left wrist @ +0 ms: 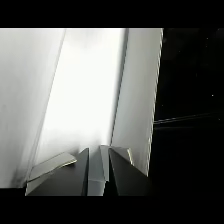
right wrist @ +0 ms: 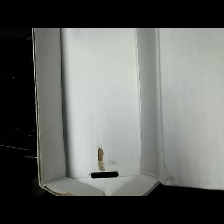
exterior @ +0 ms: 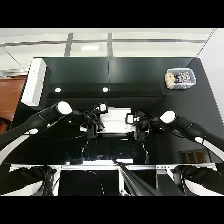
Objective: Fold the box and place the chain.
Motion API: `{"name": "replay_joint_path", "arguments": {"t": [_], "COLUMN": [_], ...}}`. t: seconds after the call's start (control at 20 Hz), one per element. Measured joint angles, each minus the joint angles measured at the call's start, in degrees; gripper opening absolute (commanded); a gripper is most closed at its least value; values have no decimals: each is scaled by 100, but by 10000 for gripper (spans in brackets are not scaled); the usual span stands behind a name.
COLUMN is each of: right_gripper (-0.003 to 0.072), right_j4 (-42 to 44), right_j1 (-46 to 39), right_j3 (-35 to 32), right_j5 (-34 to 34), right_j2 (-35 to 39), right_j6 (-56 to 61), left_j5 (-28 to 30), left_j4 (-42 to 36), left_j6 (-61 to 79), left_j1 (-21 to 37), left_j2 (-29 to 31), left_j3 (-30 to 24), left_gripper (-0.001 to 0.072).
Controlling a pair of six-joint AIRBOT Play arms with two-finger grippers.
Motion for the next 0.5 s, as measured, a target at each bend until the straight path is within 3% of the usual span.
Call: {"name": "replay_joint_path", "arguments": {"t": [0.05, 0.1, 0.15, 0.25, 0.3, 0.35, 0.4, 0.45, 0.5], "right_gripper": [134, 134, 135, 135, 135, 135, 135, 135, 135], "right_j4": [0, 0, 0, 2, 4, 4, 4, 4, 2], "right_j1": [0, 0, 0, 0, 0, 0, 0, 0, 0], "right_j3": [0, 0, 0, 0, 0, 0, 0, 0, 0], "right_j5": [-2, -2, -2, -4, -4, -7, -7, -7, -9], "right_j2": [0, 0, 2, 2, 2, 2, 2, 2, 0], "right_j6": [0, 2, 4, 15, 17, 15, 15, 11, 11], "left_j5": [20, 70, 140, 210, 208, 208, 195, 122, 63], "left_j4": [0, -2, -2, 0, -4, -7, -9, -11, 2], "left_j6": [0, 2, 0, -2, 0, 0, 0, -2, 0], "left_j1": [-7, -9, -13, -13, -15, -17, -17, -17, -17], "left_j2": [-4, -4, -7, -9, -11, -11, -11, -9, 9], "left_j3": [0, 0, 0, 0, 0, 0, 0, 0, 7], "left_gripper": [223, 396, 441, 269, 302, 278, 182, 27, 27]}}
